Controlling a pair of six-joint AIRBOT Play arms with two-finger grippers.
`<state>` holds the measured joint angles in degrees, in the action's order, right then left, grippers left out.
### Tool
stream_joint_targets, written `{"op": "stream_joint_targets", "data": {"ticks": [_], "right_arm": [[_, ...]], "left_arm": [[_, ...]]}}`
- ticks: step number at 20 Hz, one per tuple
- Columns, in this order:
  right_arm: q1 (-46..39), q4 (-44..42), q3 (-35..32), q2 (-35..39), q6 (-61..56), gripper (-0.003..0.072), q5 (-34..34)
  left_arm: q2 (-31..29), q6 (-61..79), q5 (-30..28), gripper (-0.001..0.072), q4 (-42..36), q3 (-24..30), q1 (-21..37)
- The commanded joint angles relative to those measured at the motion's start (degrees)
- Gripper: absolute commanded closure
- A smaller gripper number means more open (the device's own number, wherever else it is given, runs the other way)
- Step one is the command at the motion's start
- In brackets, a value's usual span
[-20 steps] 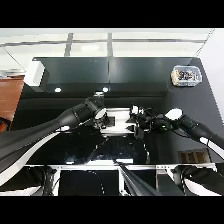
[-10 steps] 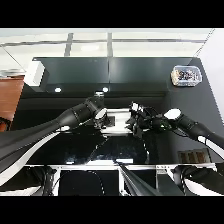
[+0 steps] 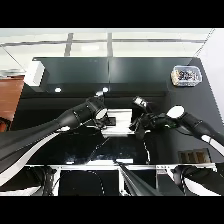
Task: Fold the box and place the chain.
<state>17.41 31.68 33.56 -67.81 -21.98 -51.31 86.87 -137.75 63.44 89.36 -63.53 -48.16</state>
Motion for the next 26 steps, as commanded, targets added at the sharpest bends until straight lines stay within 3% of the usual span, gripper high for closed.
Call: {"op": "stream_joint_targets", "data": {"ticks": [1, 4, 7, 11, 15, 18, 22, 26], "right_arm": [[-7.58, 16.76, 4.11, 6.67, -23.43, 0.0676, -8.00], [-19.91, 20.85, 4.48, 12.24, -31.21, 0.0675, -8.85], [-29.35, 18.34, 4.42, 12.20, -29.55, 0.0684, -12.76], [-36.20, 17.55, 1.38, 8.00, -38.91, 0.0683, -11.30], [-33.22, 11.54, -1.03, -2.29, -39.87, 0.0682, -13.75], [-25.79, 1.92, -1.01, -9.73, -29.35, 0.0677, -19.04], [-15.63, 0.46, -0.55, -11.39, -27.43, 0.0675, -10.91], [-15.15, -0.17, 1.60, -11.37, -27.39, 0.0675, -14.53]], "left_arm": [[-0.04, -0.04, 0.11, 0.0682, 0.15, -0.02, 0.02], [-0.04, -0.04, 0.07, 0.0682, 0.13, -0.02, 0.02], [-0.04, -0.04, 0.13, 0.0682, 0.13, -0.02, 0.02], [-0.04, -0.04, 0.09, 0.0682, 0.17, -0.02, 0.02], [-0.04, -0.04, 0.09, 0.0682, 0.13, -0.02, 0.07], [-0.04, -0.04, 0.11, 0.0682, 0.13, -0.02, 0.07], [-0.04, -0.04, 0.09, 0.0682, 0.15, -0.02, 0.04], [-0.04, -0.04, 0.09, 0.0682, 0.13, -0.02, 0.02]]}}
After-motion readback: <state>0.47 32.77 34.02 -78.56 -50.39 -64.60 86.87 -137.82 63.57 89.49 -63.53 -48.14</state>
